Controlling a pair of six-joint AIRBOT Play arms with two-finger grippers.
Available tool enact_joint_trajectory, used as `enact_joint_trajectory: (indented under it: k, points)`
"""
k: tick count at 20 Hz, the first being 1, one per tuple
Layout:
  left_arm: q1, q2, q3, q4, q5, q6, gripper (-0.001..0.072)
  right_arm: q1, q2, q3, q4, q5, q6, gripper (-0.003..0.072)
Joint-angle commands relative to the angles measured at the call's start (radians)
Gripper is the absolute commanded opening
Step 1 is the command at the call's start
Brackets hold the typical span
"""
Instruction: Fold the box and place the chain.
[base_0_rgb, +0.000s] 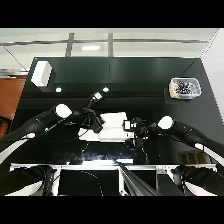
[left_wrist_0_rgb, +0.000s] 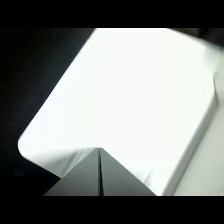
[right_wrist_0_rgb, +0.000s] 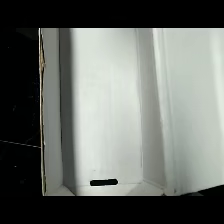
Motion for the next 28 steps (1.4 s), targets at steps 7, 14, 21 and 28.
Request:
enact_joint_trajectory:
  k: [7,14,21,28]
  points:
    - [0.043,0.18,0.117,0.415,-0.177,-0.086,0.0028,0.0,0.0,0.0,0.001,-0.003,0.001,0.0416]
    - [0.106,0.306,-0.106,0.268,-0.316,0.117,0.0714,0.0,0.0,0.0,0.001,-0.003,0.001,0.0416]
    - [0.04,0.278,-0.235,0.124,-0.01,0.39,0.0704,0.0,0.0,0.0,0.001,-0.003,0.001,0.0416]
    - [-0.021,0.261,-0.234,0.075,-0.007,0.391,0.0231,0.0,0.0,0.0,0.001,-0.003,0.001,0.0416]
